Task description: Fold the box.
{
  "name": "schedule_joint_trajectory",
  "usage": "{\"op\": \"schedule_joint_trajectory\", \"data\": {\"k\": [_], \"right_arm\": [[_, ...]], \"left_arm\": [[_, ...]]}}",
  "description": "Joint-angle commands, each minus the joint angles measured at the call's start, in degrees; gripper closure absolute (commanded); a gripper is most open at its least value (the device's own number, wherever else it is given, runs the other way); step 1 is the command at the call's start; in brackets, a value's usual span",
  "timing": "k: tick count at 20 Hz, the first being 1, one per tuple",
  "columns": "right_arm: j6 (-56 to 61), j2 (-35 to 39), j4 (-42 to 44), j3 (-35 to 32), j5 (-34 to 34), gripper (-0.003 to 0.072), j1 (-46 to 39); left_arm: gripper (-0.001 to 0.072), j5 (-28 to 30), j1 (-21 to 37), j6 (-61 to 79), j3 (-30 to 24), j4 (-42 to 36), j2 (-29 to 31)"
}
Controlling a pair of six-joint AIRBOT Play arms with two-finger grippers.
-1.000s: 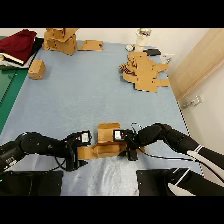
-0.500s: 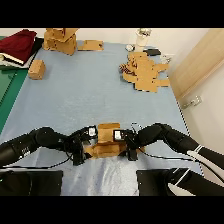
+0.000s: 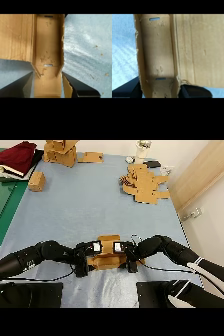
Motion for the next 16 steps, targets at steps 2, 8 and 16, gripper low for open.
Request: {"op": "schedule_joint_trajectory", "data": {"k": [2, 8, 16], "right_arm": [[0.02, 0.02, 0.00, 0.07, 0.00, 0.0178, 0.02], [0.02, 0.02, 0.00, 0.07, 0.00, 0.0178, 0.02], [0.02, 0.02, 0.00, 0.07, 0.00, 0.0178, 0.02]], "left_arm": [[0.0226, 1.09, -0.52, -1.51, 0.13, -0.02, -0.39], [0.0427, -0.48, -0.52, -1.75, 0.13, -0.22, -0.39], [0.0597, 8.96, -5.22, -1.40, 0.26, -0.46, -1.40]]}}
